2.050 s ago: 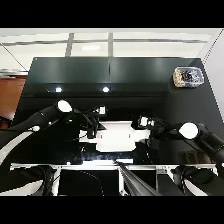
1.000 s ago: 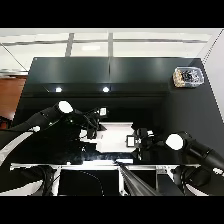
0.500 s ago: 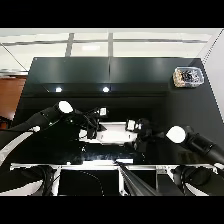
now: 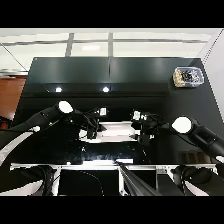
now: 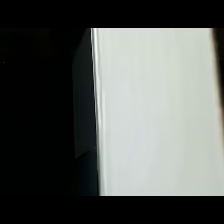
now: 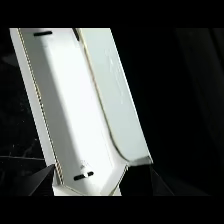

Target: Fold the box and place the chain.

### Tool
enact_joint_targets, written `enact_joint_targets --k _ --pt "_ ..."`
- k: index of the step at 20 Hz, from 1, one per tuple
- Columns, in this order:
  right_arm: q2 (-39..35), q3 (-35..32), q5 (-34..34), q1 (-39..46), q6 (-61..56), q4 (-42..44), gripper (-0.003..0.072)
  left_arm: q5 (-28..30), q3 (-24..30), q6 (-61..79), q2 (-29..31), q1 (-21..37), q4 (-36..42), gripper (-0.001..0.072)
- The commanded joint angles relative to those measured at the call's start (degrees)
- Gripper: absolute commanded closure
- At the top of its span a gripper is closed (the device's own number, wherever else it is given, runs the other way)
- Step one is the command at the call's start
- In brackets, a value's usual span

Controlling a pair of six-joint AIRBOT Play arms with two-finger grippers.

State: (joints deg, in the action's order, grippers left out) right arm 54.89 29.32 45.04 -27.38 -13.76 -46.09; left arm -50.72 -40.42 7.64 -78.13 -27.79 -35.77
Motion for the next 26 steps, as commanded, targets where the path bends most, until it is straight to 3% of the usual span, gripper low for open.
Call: enact_joint_targets --k 1,9,13,26 --pt "3.1 0.09 2.47 0.33 6.82 5.95 -0.0025 -0.02 0.02 -0.2 -0.04 0.0 0.02 0.0679" --pt "6.05 -5.57 1.95 0.31 20.57 7.52 -0.0018 -0.02 0.0 -0.2 -0.04 0.0 0.02 0.0679" --pt "6.1 -5.57 -0.72 0.31 25.03 13.18 -0.0019 -0.02 0.0 -0.2 -0.04 0.0 0.02 0.0679" --pt "10.12 -5.53 -1.55 -0.26 27.87 14.97 -0.0018 0.63 0.0 -0.35 -0.04 0.0 0.02 0.0679"
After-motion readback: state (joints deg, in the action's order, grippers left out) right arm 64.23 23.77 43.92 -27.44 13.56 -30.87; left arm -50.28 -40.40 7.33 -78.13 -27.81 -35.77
